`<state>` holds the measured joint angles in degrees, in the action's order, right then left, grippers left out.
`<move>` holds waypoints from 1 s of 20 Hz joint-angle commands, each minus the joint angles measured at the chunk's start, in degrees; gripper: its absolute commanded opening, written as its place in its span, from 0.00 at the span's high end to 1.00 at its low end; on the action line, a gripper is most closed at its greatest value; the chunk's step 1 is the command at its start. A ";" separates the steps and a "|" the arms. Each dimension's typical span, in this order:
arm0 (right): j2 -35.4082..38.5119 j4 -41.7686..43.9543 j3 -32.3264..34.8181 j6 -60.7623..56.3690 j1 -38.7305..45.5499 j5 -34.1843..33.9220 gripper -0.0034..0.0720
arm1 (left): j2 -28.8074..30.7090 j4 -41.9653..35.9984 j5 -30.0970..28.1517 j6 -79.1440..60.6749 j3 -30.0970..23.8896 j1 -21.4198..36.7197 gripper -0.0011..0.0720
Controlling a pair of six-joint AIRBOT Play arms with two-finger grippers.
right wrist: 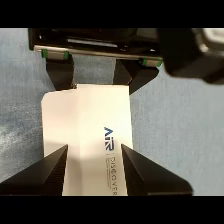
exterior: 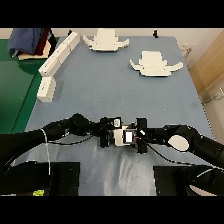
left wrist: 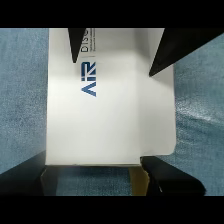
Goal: Fold the box.
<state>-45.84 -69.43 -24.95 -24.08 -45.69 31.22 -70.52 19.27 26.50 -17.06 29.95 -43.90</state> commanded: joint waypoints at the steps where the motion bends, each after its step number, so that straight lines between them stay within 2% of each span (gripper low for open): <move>1: -0.76 -3.37 0.04 0.11 0.00 -0.92 0.25 | 0.04 0.02 0.00 -0.02 0.00 0.04 0.28; 12: -0.76 -5.03 1.09 -0.28 0.00 -1.55 0.26 | 0.04 0.02 0.02 -0.02 0.00 0.04 0.28; 14: -0.76 -5.64 1.11 -0.28 0.00 -1.88 0.29 | 0.04 0.02 0.02 -0.02 0.00 0.04 0.28; 15: -0.74 -5.64 1.09 -0.28 -0.02 -1.86 0.38 | 0.04 0.02 0.02 -0.02 0.00 0.04 0.28; 20: 0.50 -5.29 1.09 -0.28 -0.04 -1.81 0.39 | 0.04 0.02 0.02 -0.02 0.00 0.04 0.28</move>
